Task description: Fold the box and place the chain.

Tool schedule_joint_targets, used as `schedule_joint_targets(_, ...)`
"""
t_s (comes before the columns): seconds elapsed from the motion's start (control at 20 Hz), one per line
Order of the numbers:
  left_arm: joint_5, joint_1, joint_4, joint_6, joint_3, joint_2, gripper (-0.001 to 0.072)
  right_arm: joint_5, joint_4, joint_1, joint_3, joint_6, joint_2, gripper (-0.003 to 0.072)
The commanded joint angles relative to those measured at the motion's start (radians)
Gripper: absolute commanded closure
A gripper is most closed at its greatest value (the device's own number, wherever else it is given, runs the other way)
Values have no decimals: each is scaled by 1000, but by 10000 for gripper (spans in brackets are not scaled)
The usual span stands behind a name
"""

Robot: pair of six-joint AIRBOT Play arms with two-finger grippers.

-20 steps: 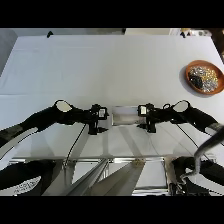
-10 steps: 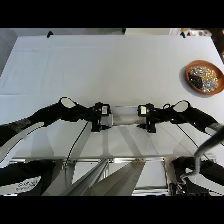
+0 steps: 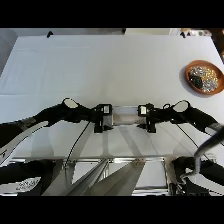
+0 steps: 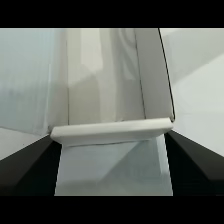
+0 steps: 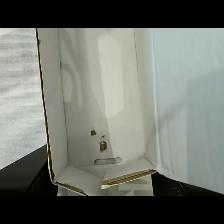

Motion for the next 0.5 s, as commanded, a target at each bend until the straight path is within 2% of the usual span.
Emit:
schedule_joint_targets(0.0,20,-5,-31,-2,2,-8,9,0,0,0,0,0,0,367)
schedule_joint_targets(0.3,41,-19,-61,-2,2,-8,12,0,0,0,0,0,0,367)
schedule_joint_targets(0.35,45,-19,-64,-3,2,-8,40,0,0,0,0,0,0,367)
schedule_joint_targets(0.4,52,-19,-69,-6,2,-8,219,0,0,0,0,0,0,367)
schedule_joint_targets(0.45,51,-19,-68,-5,2,-8,365,0,0,0,0,0,0,367)
